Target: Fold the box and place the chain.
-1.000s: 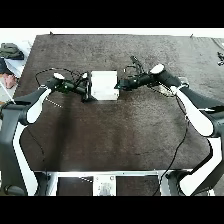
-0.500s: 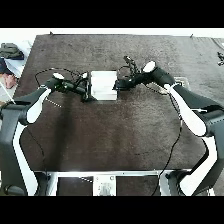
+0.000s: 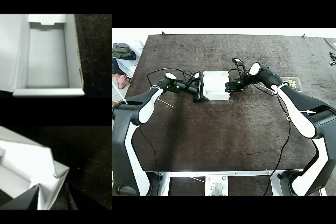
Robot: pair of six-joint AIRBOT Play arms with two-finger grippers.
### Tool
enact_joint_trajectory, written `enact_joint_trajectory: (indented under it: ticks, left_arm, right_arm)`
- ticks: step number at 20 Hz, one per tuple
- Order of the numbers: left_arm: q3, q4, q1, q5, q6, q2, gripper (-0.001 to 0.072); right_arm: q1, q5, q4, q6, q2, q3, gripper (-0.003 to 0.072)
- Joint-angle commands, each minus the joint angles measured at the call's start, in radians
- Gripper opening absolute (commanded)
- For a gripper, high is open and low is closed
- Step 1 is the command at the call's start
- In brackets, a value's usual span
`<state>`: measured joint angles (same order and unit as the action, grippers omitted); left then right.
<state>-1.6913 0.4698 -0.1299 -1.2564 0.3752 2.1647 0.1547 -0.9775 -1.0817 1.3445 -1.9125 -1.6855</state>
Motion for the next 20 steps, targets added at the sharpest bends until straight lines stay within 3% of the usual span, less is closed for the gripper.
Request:
enact_joint_trajectory:
  ticks: [1, 4, 7, 20]
  left_arm:
    - [-0.001, 0.000, 0.000, 0.000, 0.000, -0.001, 0.0345]
    - [-0.001, 0.000, 0.000, 0.000, 0.000, -0.001, 0.0345]
    - [-0.001, 0.000, 0.000, 0.000, 0.000, -0.001, 0.0345]
    - [-0.001, 0.000, 0.000, 0.000, 0.000, -0.001, 0.0345]
  right_arm:
    - [0.020, -0.055, -0.097, 0.087, -0.019, -0.075, 0.0375]
    - [0.048, -0.208, -0.204, 0.187, -0.098, -0.224, 0.0375]
    - [0.083, -0.264, -0.286, 0.255, -0.143, -0.313, 0.0375]
    - [0.135, -0.242, -0.424, 0.422, -0.178, -0.321, 0.0374]
